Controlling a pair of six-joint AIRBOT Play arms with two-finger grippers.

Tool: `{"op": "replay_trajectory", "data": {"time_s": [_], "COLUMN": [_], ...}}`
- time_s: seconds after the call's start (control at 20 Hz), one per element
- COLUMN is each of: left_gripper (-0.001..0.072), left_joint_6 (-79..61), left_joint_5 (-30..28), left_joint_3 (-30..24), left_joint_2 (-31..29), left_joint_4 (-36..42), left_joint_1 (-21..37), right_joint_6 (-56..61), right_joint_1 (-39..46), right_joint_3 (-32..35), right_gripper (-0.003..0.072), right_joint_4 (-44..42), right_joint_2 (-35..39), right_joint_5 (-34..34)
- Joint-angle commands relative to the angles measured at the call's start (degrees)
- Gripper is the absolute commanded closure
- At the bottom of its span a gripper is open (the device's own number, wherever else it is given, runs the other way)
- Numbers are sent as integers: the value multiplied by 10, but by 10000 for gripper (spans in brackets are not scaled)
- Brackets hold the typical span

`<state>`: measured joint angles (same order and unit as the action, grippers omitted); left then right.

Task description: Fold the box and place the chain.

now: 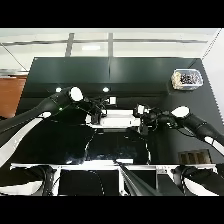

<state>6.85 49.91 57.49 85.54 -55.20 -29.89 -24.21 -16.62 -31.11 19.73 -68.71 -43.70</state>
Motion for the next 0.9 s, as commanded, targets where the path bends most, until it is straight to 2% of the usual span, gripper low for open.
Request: {"op": "replay_trajectory", "data": {"time_s": [0.0,0.25,0.65,0.85], "left_gripper": [682,682,682,682], "left_joint_6": [0,26,26,26], "left_joint_5": [1,3,3,2], "left_joint_3": [0,0,0,0], "left_joint_2": [0,0,0,0], "left_joint_4": [0,0,0,0], "left_joint_1": [0,0,0,0], "right_joint_6": [-17,-5,31,80], "right_joint_1": [-1,0,0,-22], "right_joint_3": [-1,-23,-43,-53], "right_gripper": [-25,-25,-25,-25], "right_joint_4": [25,18,77,113], "right_joint_2": [-22,-42,-72,-82], "right_joint_5": [-17,-10,-11,20]}}
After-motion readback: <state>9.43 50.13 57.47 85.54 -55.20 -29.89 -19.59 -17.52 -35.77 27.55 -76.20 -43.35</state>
